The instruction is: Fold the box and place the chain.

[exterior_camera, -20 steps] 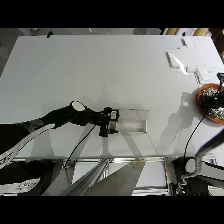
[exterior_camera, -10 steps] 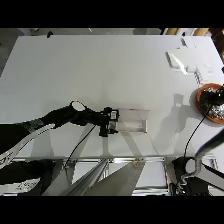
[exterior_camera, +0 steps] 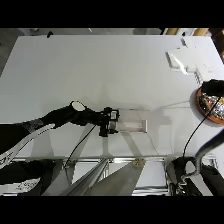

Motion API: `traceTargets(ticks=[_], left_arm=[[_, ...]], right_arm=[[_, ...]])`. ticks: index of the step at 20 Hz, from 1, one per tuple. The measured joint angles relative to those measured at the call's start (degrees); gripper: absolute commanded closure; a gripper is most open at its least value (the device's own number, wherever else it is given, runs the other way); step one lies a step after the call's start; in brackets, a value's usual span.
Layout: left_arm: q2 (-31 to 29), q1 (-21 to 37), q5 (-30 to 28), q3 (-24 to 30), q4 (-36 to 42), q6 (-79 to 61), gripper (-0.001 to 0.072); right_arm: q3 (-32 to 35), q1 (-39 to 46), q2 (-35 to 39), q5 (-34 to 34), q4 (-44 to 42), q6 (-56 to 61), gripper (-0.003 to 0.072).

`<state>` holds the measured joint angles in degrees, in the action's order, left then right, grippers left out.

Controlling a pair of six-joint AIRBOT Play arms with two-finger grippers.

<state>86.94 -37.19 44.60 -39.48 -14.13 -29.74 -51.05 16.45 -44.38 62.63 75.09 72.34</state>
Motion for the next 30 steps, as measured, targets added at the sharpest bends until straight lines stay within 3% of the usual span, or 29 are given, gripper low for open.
traceTargets(ticks=[6, 13, 21, 30], left_arm=[[0.0, 0.0, 0.0, 0.02, -0.02, 0.0, 0.0388], [0.0, 0.0, 0.0, 0.02, -0.02, 0.0, 0.0388], [0.0, 0.0, 0.0, 0.0, 0.0, 0.0, 0.0388], [0.0, 0.0, 0.0, 0.02, -0.02, 0.0, 0.0388]], right_arm=[[0.0, -11.93, 8.7, 7.39, -3.98, -0.59, 0.0667], [0.0, -29.22, 11.21, 9.99, -5.01, -0.81, 0.0667], [0.0, -42.84, 11.34, 5.25, -7.69, -0.76, 0.0666], [1.81, -49.29, 6.8, -2.23, -9.18, -0.66, 0.0667]])
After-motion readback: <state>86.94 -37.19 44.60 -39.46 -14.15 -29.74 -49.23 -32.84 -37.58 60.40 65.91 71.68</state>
